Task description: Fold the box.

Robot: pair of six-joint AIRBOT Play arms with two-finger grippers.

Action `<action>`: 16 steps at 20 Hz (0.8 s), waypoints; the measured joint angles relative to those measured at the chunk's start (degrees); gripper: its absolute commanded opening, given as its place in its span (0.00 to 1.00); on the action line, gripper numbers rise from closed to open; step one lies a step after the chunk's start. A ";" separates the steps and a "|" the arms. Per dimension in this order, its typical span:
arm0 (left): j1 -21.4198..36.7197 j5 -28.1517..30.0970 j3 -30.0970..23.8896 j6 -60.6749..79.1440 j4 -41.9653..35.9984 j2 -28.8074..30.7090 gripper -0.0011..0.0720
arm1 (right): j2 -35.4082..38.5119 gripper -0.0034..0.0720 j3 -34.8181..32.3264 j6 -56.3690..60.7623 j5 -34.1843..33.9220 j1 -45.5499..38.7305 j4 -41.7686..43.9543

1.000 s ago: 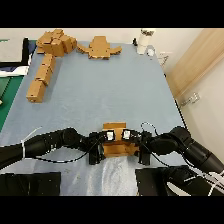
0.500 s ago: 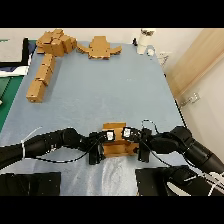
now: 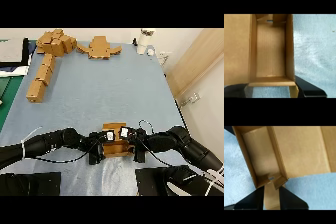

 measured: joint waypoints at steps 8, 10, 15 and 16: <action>0.00 0.00 0.00 -0.13 -0.13 0.00 0.57 | -1.62 0.30 0.00 -6.12 3.89 0.04 3.96; 0.02 0.00 0.00 -0.13 -0.11 0.00 0.57 | -1.86 0.32 0.00 -7.06 4.35 0.09 4.66; 0.00 0.00 0.00 -0.07 -0.07 0.00 0.57 | -3.06 0.83 0.00 -7.91 4.59 0.11 6.43; 0.00 0.00 0.00 -0.02 -0.02 0.00 0.57 | -3.21 0.83 0.00 -8.02 4.59 0.11 6.60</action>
